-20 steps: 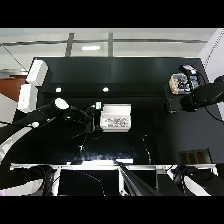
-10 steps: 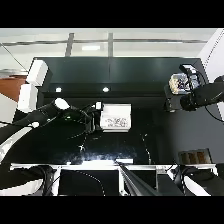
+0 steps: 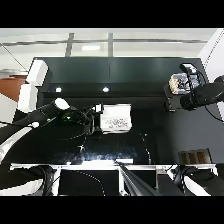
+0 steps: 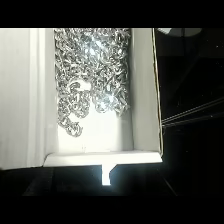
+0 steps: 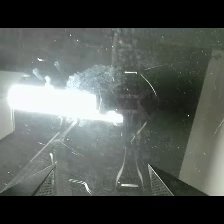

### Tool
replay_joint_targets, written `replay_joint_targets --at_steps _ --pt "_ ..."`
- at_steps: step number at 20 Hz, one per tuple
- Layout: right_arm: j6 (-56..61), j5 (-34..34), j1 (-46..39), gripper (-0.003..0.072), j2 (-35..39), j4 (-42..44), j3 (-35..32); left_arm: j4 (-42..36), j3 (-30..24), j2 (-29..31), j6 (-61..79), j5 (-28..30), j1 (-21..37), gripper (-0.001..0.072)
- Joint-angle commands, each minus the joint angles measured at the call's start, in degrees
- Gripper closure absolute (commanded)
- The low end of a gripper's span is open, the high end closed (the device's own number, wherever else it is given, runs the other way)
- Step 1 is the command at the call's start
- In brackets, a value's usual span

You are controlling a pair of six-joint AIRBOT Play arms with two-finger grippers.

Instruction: Fold the box and place the chain.

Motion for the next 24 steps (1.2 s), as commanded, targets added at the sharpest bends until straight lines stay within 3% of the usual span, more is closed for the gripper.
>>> replay_joint_targets --at_steps 1,3,7,10,14,20,24 --pt "-0.04 2.36 0.50 -0.0021 -0.28 2.78 0.00 -0.22 0.02 0.00 -0.90 1.05 -0.02 0.0253" --pt "-1.18 6.23 1.97 -0.0022 -0.76 7.50 0.02 -0.28 0.02 0.00 -0.94 1.16 -0.02 0.0275" --pt "-14.69 23.37 6.82 -0.0021 -4.02 23.52 0.02 -0.44 0.02 0.00 -0.98 1.42 -0.04 0.0289" --pt "-19.47 30.99 10.03 -0.0021 -10.95 23.96 1.07 -0.44 0.02 0.00 -0.98 1.42 -0.04 0.0289" --pt "-32.33 29.44 13.00 -0.0021 -18.67 24.11 4.04 -0.44 0.02 0.00 -1.03 1.42 -0.04 0.0289" --pt "-46.62 17.42 13.84 -0.0013 -19.32 26.53 4.46 -0.42 0.02 0.00 -1.09 1.51 -0.04 0.0289" --pt "-57.61 9.31 13.86 -0.0014 -18.67 26.21 8.37 -0.42 0.02 0.00 -1.09 1.51 -0.04 0.0289"
